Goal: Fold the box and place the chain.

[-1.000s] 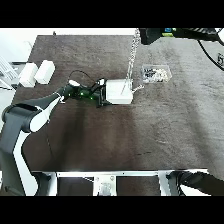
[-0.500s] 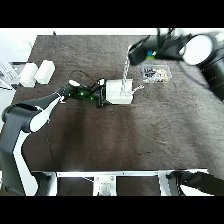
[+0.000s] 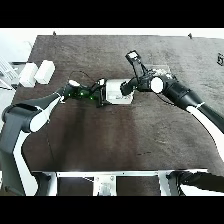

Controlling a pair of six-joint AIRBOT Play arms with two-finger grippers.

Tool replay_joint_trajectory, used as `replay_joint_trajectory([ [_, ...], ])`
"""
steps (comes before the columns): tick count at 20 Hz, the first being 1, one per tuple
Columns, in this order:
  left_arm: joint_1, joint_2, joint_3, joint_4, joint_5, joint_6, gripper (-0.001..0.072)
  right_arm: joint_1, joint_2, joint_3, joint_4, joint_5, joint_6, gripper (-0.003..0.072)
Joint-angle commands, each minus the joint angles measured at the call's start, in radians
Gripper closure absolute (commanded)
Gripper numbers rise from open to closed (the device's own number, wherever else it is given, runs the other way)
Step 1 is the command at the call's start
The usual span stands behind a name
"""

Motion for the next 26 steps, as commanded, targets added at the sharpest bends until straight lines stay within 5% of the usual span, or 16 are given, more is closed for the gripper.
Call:
replay_joint_trajectory([
  [1,0.001,0.001,0.001,0.000,0.000,0.000,0.0238,-0.072,0.047,-0.019,-0.003,0.005,0.023,0.0259],
  [5,0.001,0.001,0.001,0.000,0.000,0.000,0.0238,-0.222,0.101,-0.021,-0.003,0.164,0.086,0.0258],
  [11,0.001,0.001,0.001,0.000,0.000,0.000,0.0238,-0.327,0.045,-0.116,0.098,0.047,-0.540,0.0245],
  [17,0.001,0.001,0.001,0.000,0.000,0.000,0.0238,-0.372,-0.114,-0.060,0.477,0.040,-0.257,0.0227],
  [26,0.001,0.001,0.001,0.000,0.000,0.000,0.0238,-0.295,-0.212,-0.046,0.490,0.122,-0.064,0.0227],
])
